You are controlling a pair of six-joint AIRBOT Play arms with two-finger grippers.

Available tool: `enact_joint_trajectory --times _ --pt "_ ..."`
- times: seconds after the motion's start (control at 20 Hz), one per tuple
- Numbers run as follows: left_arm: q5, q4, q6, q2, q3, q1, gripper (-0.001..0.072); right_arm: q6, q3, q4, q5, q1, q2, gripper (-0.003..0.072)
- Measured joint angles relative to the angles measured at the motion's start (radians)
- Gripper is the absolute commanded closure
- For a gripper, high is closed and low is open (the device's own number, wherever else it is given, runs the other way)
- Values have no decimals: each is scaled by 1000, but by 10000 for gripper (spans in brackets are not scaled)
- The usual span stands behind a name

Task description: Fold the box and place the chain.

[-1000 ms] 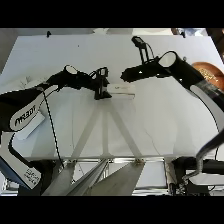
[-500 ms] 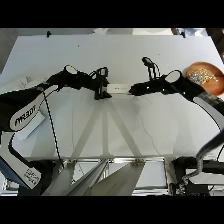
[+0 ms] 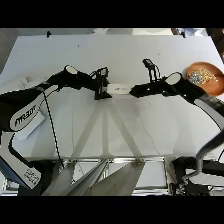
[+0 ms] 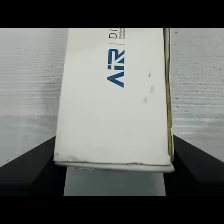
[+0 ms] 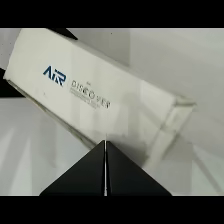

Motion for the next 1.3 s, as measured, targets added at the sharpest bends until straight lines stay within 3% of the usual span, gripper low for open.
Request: enact_joint_trajectory --times 0.25,0.4,0.6,0.85,1.05,1.1,1.2,1.3 --pt "1 0 0 0 0 0 283 -34 5 68 -27 -1 140 673" --pt "1 0 0 0 0 0 283 -40 5 18 -40 -1 249 673" --pt "1 0 0 0 0 0 283 58 5 -209 -89 -1 389 674" --pt "0 0 0 0 0 0 283 319 5 -611 -72 -1 452 673" --pt "-1 0 0 0 0 0 287 391 5 -748 -55 -1 463 673" --pt "-4 0 0 0 0 0 306 402 5 -763 -53 -1 465 673" --pt "-11 -1 0 0 0 -2 691 411 5 -784 -50 -1 466 673" --pt "-26 0 2 0 0 -4 698 418 5 -795 -50 -1 467 673"
